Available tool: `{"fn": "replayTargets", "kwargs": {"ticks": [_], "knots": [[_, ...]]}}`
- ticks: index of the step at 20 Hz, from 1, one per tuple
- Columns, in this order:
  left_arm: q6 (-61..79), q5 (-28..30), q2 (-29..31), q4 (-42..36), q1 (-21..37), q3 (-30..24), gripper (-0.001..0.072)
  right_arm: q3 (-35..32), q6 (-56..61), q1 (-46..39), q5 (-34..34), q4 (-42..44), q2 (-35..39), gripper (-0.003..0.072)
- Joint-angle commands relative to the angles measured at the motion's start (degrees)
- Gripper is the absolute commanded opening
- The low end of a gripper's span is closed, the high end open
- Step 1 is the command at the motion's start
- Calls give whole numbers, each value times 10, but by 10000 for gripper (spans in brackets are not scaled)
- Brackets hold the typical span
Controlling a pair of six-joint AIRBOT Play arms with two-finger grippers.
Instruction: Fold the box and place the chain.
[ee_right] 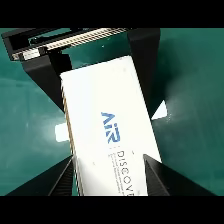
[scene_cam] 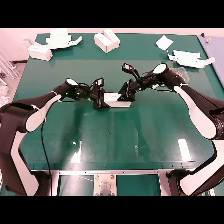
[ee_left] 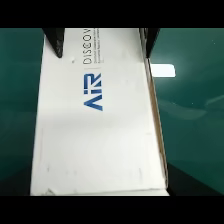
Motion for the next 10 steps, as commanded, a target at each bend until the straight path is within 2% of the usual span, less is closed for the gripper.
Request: {"fn": "replayTargets", "kwargs": {"ticks": [1,2,5,7,10], "knots": [[1,-3,0,0,0,0,538,1,-20,0,6,52,2,521],[0,-3,0,1,0,0,538,1,-28,-1,10,69,4,485],[1,-3,0,1,0,0,538,1,-28,-8,19,87,5,245],[1,-3,0,1,0,0,537,1,-28,-11,30,87,5,159],[0,-3,0,1,0,0,538,0,-28,-12,35,86,5,131]]}}
